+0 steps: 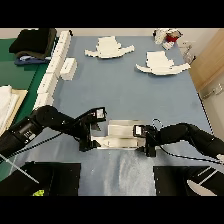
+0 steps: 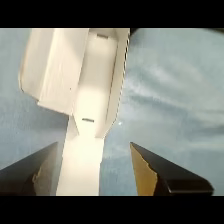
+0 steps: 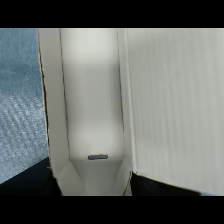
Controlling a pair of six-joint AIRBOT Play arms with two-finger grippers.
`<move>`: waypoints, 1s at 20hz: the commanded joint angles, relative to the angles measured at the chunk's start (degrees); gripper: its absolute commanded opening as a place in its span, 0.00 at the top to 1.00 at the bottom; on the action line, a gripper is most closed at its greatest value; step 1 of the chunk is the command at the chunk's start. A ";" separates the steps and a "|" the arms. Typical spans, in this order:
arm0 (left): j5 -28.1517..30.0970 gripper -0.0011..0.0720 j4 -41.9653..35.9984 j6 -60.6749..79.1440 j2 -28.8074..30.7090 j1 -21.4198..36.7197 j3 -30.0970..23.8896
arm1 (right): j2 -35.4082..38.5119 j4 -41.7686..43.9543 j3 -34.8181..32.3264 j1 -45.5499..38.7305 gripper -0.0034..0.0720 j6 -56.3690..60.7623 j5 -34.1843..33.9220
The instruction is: Fold the box.
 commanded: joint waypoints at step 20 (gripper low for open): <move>17.68 0.82 -15.72 26.82 -14.88 -2.84 -6.69 | 0.00 0.02 0.00 0.02 0.27 0.02 0.00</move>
